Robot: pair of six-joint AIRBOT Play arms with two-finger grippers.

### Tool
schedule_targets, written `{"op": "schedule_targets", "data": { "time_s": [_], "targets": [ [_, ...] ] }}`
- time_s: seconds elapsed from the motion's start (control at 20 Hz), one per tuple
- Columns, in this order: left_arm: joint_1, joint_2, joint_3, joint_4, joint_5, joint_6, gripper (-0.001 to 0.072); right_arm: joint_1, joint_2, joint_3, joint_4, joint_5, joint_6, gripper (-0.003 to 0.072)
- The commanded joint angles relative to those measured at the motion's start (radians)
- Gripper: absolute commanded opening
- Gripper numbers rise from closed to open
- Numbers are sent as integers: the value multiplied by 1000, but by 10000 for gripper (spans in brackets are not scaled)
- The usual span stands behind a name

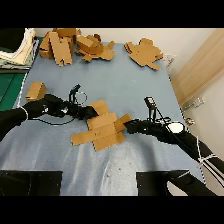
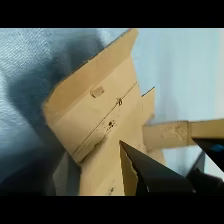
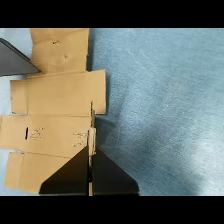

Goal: Fold the box.

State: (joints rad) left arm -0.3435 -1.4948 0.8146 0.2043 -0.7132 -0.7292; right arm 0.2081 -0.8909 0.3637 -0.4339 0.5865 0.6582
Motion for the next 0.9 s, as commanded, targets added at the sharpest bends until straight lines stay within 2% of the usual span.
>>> {"op": "schedule_targets", "data": {
  "time_s": [0.0,0.15,0.35,0.4,0.45,0.75,0.8,0.85],
  "targets": [
    [0,-2,1,-115,-43,159,446,2,0,0,-1,0,6,1],
    [0,-2,1,-148,-91,240,446,2,-1,0,-7,0,8,1],
    [0,-2,1,-157,-102,295,427,2,-1,0,-13,0,12,1],
    [0,-2,1,-157,-102,303,234,2,-1,0,-19,0,19,1],
    [0,-2,0,-157,-103,317,179,2,-1,0,-24,0,24,1],
    [0,-2,1,-157,-98,374,148,2,-1,0,-24,-1,24,1],
    [0,-3,1,-157,-92,387,14,2,-1,0,-24,-1,24,1],
    [0,-2,1,-158,-90,411,15,2,-1,0,-23,0,26,1]
  ]
}}
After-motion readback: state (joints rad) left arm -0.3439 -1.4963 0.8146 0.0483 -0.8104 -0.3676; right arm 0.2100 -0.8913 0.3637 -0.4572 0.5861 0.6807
